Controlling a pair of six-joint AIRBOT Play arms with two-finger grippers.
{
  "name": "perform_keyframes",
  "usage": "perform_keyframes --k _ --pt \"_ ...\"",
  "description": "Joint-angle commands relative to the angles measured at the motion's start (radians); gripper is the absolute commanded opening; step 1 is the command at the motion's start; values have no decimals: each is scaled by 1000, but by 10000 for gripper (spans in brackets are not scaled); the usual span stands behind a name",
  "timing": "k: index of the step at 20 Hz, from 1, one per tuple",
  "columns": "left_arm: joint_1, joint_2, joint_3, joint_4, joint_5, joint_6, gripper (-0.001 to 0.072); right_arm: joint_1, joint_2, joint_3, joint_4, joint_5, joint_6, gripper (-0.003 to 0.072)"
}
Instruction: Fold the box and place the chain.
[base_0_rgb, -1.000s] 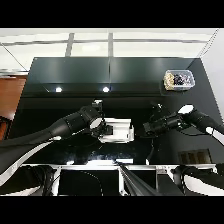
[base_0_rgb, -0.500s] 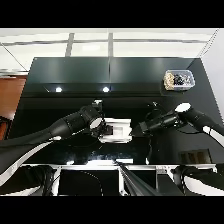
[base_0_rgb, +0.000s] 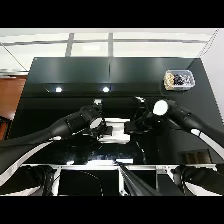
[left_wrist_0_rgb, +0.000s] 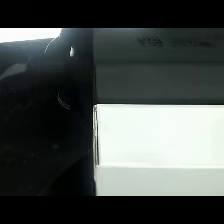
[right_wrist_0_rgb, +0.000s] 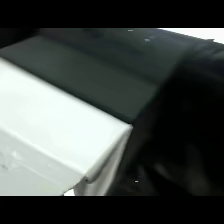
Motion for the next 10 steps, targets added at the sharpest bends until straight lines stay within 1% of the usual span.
perform_keyframes --k 1,4,5,6,10 --pt "1 -1 0 5 -15 1 28 151 3 91 -335 -41 387 425" --pt "1 -1 0 8 1 1 28 217 2 106 -416 -38 560 423" --pt "1 -1 0 8 8 1 28 235 1 106 -437 -37 604 402" --pt "1 -1 0 8 11 1 28 256 0 106 -452 -36 634 364" --pt "1 -1 0 8 10 1 27 333 -20 106 -536 24 731 364"
